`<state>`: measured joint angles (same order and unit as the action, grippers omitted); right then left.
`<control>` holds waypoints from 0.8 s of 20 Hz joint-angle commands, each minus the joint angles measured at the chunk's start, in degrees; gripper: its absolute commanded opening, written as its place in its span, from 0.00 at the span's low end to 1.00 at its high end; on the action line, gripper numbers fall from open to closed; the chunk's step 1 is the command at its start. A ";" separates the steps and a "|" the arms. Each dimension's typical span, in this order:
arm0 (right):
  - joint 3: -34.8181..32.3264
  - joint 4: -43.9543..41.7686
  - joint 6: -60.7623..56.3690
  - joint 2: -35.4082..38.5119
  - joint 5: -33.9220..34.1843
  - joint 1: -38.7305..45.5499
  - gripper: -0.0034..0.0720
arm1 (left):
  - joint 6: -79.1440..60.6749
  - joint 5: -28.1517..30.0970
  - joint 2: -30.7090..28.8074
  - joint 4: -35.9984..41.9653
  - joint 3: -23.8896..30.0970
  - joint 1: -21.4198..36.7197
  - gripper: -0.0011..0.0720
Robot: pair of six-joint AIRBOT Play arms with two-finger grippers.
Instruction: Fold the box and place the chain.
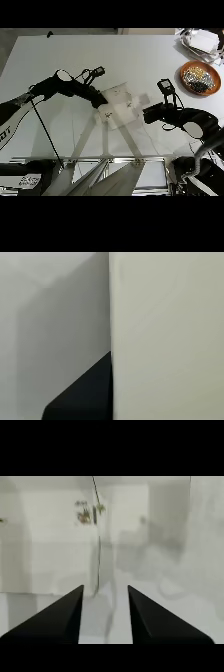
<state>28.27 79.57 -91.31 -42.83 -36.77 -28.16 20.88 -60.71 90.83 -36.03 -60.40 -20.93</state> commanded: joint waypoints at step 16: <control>6.36 4.90 0.28 8.04 -19.19 -0.04 0.50 | -19.50 1.81 2.69 -4.70 0.02 -7.04 0.03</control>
<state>34.57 84.42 -91.02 -34.87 -55.42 -28.16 1.87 -60.10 91.20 -40.66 -60.40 -27.29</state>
